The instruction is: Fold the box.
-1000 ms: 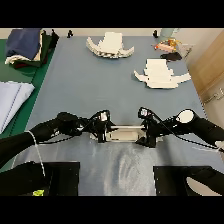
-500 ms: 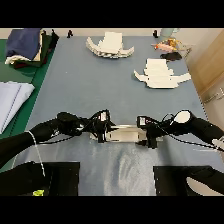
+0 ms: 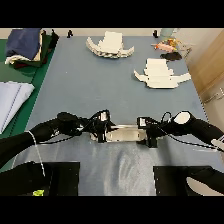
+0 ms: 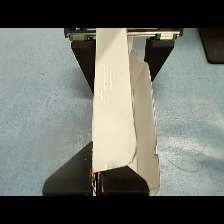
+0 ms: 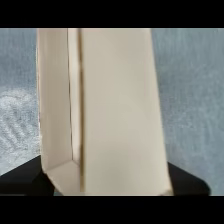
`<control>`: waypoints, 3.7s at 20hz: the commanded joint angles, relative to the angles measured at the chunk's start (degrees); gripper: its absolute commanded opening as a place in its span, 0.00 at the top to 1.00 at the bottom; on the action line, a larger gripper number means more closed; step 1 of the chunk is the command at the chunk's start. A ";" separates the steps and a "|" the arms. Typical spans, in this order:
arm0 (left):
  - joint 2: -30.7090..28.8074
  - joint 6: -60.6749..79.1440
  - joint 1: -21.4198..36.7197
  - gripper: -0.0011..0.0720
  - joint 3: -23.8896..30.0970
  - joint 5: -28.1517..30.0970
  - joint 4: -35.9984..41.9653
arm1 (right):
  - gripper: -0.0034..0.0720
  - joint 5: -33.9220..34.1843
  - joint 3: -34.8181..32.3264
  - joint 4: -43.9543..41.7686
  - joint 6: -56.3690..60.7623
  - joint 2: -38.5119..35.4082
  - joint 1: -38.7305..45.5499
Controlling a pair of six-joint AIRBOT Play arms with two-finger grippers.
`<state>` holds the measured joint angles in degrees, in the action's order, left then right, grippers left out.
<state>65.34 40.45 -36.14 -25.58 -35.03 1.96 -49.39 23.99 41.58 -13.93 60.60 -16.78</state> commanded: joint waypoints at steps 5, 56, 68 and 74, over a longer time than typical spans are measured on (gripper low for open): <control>0.02 0.02 0.04 0.97 -0.07 -0.04 -0.02 | 0.19 0.39 -1.68 -2.47 -0.74 -0.35 0.02; 0.02 0.00 0.04 0.96 -0.07 -0.46 -0.02 | 0.26 3.34 -1.79 -1.09 -0.70 -1.29 0.02; -13.79 -60.92 0.17 0.23 -0.07 -1.38 -40.33 | 0.26 3.34 -1.79 -1.09 -0.70 -1.29 0.02; -21.81 -92.30 -0.61 0.97 -0.09 -17.68 -45.33 | 0.26 3.34 -1.79 -1.09 -0.70 -1.29 0.02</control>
<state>46.54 -33.26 -36.21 -25.65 -46.00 -40.25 -46.00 22.22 40.53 -14.63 59.29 -16.78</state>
